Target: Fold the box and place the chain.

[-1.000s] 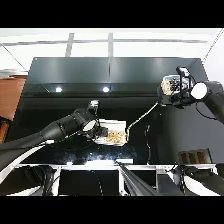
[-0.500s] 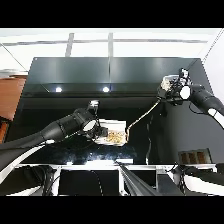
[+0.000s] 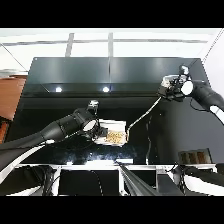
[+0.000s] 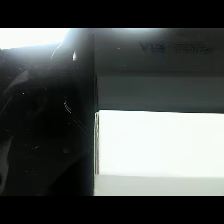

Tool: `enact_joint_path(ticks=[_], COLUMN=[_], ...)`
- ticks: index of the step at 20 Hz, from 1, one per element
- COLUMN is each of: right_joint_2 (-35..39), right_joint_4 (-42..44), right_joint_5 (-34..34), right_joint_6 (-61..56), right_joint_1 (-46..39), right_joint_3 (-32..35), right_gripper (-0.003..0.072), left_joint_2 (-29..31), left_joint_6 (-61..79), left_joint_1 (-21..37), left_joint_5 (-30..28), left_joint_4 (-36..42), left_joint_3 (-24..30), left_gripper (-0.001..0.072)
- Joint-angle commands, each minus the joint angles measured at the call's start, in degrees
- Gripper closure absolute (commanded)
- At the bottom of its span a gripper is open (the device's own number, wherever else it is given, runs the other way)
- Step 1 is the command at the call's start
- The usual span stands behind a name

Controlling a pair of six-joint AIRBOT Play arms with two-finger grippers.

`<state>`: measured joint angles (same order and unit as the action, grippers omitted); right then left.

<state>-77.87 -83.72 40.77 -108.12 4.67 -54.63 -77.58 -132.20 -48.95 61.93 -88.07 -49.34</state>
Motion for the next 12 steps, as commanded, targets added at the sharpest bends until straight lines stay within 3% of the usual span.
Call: enact_joint_path(ticks=[1, 3, 6, 12], right_joint_2=[10.47, 19.32, 29.49, 36.83], right_joint_4=[4.31, 7.43, 12.52, 37.05], right_joint_5=[3.69, 6.60, 16.68, 36.13], right_joint_6=[9.73, 14.53, 20.85, 32.13], right_joint_1=[0.00, 0.00, 0.00, 0.11], right_joint_3=[-0.44, -2.25, -7.87, -17.33], right_gripper=[0.0663, 0.0663, 0.0663, 0.0662], left_joint_2=[0.04, 0.04, 0.04, 0.04], left_joint_6=[0.00, 0.00, 0.02, 0.00], left_joint_1=[0.02, 0.02, 0.02, 0.02], left_joint_5=[-0.35, -0.33, -0.35, -0.39], left_joint_4=[-0.22, -0.20, -0.24, -0.48], left_joint_3=[-0.04, -0.04, -0.04, -0.04], left_gripper=[0.0677, 0.0677, 0.0677, 0.0677])
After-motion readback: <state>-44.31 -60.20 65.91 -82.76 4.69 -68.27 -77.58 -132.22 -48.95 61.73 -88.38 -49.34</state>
